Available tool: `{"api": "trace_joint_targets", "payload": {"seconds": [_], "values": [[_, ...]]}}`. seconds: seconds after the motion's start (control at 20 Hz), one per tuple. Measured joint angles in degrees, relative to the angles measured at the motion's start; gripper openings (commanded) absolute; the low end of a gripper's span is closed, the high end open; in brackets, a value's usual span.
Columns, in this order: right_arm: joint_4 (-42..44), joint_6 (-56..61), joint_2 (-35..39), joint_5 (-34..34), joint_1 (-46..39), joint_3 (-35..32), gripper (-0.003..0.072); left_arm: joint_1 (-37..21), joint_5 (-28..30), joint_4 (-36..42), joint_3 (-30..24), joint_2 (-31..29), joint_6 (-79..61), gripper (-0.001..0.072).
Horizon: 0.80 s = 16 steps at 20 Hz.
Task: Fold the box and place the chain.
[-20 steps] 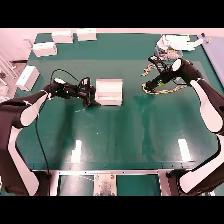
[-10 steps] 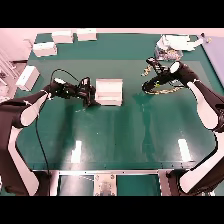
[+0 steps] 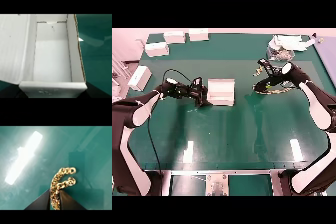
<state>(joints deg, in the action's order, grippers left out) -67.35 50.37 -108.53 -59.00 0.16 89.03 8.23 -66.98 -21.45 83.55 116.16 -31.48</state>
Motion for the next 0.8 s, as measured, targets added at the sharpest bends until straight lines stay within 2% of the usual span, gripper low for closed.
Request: {"api": "trace_joint_targets", "payload": {"seconds": [0.4,0.7,0.8], "values": [[2.36,1.38,10.38,-2.38,0.11,-0.11,0.0014,0.0,0.11,0.02,0.0,0.0,-0.02,0.0484],[2.75,2.75,13.22,-6.95,0.68,-0.24,0.0014,0.0,0.09,0.02,0.0,0.0,-0.02,0.0484],[3.02,2.36,13.57,-5.92,0.9,-1.16,0.0014,0.0,0.09,0.02,0.0,0.0,-0.02,0.0484]]}}
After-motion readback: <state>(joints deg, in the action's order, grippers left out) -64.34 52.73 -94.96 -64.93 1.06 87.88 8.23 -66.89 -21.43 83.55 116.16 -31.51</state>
